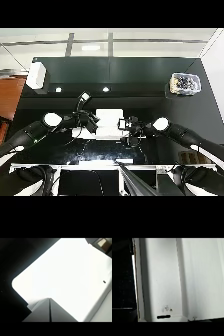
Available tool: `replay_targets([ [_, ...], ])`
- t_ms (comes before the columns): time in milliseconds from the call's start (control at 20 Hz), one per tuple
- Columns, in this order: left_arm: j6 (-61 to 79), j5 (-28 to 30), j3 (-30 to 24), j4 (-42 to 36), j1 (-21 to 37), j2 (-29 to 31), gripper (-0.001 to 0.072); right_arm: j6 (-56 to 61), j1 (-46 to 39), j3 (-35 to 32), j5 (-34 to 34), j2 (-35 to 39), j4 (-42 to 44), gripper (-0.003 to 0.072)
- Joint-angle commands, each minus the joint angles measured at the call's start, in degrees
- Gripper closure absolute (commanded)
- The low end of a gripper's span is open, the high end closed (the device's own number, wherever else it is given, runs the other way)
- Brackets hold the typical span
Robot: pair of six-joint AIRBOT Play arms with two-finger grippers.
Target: Fold the box and place the chain.
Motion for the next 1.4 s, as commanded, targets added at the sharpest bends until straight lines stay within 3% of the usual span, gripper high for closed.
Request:
replay_targets([
  [0,0.9,1.66,0.85,2.23,0.96,1.77,0.0682,0.0,0.02,0.04,-0.04,-0.04,0.02,0.0277],
  [150,0.9,-2.03,1.14,5.79,3.91,7.54,0.0681,0.02,0.02,0.04,-0.04,-0.04,0.02,0.0277],
  [250,0.72,-7.8,1.14,15.67,6.88,12.26,0.0673,0.02,0.02,0.04,-0.04,-0.04,0.02,0.0277],
  [400,-1.44,-15.61,1.07,26.64,12.68,18.34,0.0358,0.0,0.02,0.04,-0.04,-0.04,0.02,0.0277],
  [450,-0.87,-17.44,0.87,27.04,14.03,18.97,0.0158,0.02,0.02,0.04,-0.07,-0.04,0.02,0.0277],
  [500,0.55,-19.34,0.59,28.94,14.4,19.04,0.0002,0.02,0.02,0.04,-0.04,-0.04,0.02,0.0277],
  [650,5.88,-20.76,-1.51,31.06,14.14,18.12,0.0004,0.0,0.02,0.04,-0.04,-0.04,0.0,0.0277],
  [850,12.22,-23.71,-2.58,23.87,12.63,14.53,0.0005,0.0,0.02,0.04,-0.04,-0.04,0.02,0.0277],
  [1200,28.55,-19.17,-2.58,18.6,7.32,3.56,0.0013,0.0,0.02,0.04,-0.04,-0.04,0.02,0.0277],
  [1350,30.95,-18.34,-2.56,15.21,7.37,2.34,0.0025,0.0,0.02,0.04,-0.04,-0.04,0.02,0.0277],
])
